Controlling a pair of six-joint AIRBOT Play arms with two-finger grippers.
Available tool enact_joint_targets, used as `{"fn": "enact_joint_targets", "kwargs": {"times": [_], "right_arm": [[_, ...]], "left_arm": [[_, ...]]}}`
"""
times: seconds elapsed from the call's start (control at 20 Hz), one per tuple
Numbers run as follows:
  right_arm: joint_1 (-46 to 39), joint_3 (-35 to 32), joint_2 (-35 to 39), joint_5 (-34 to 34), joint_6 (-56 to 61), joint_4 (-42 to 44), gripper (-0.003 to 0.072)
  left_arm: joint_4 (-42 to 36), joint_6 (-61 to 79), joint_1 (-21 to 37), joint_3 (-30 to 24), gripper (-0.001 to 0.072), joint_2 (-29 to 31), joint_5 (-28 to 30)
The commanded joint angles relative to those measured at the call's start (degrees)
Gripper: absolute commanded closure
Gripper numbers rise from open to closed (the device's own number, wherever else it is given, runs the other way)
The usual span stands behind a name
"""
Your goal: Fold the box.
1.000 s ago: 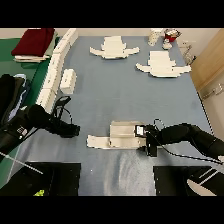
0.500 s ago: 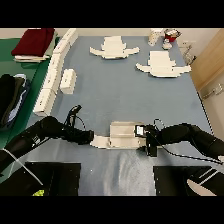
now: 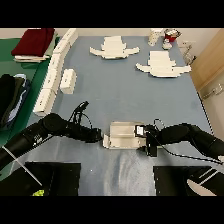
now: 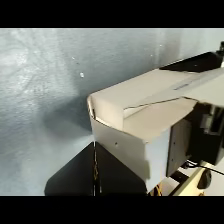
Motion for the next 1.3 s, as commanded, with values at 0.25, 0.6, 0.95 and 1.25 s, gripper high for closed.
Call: {"fn": "enact_joint_targets", "kwargs": {"times": [0.25,0.6,0.95,1.25], "right_arm": [[0.02,0.02,0.04,0.0,0.0,0.0,0.0228],[0.02,0.02,0.04,0.0,0.0,-0.04,0.0228],[0.02,0.02,0.04,0.0,0.0,-0.13,0.0228],[0.02,0.02,0.04,0.0,0.0,-0.13,0.0228]], "left_arm": [[-2.34,-1.14,-0.28,1.22,0.0104,-0.04,-1.31],[-3.85,-1.07,-0.33,1.09,0.0104,-0.44,-0.79],[0.59,-9.73,-7.89,2.27,0.0124,-2.19,5.73],[26.84,-37.51,-17.73,9.03,0.0181,-4.92,6.23]]}}
